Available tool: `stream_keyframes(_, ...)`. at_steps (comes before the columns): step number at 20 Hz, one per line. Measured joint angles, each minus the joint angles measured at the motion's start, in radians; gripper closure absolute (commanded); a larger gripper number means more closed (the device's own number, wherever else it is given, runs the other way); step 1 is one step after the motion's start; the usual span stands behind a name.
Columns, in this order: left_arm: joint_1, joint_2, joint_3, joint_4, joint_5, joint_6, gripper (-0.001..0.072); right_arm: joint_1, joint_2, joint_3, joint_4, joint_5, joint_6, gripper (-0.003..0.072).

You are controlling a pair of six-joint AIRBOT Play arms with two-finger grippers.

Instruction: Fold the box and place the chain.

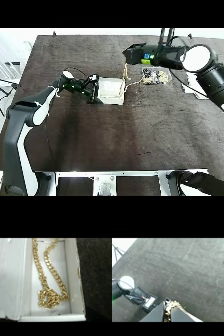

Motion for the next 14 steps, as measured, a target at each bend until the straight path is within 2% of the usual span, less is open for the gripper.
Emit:
stream_keyframes(5, 0.0, 0.0, 0.0, 0.0, 0.0, 0.0, 0.0229, 0.02, -0.035, -0.089, 0.011, -0.078, 0.005, 0.0676)
stream_keyframes(10, 0.0, 0.0, 0.0, 0.0, 0.0, 0.0, 0.0229, 0.034, -0.127, -0.139, 0.031, -0.175, 0.007, 0.0668)
stream_keyframes(11, 0.0, 0.0, 0.0, 0.0, 0.0, 0.0, 0.0229, 0.037, -0.153, -0.143, 0.034, -0.188, 0.008, 0.0447)
stream_keyframes(12, 0.0, 0.0, 0.0, 0.0, 0.0, 0.0, 0.023, 0.038, -0.178, -0.145, 0.036, -0.195, 0.008, 0.0168)
stream_keyframes(14, 0.0, 0.0, 0.0, 0.0, 0.0, 0.0, 0.0229, 0.04, -0.225, -0.149, 0.036, -0.201, 0.007, 0.0139)
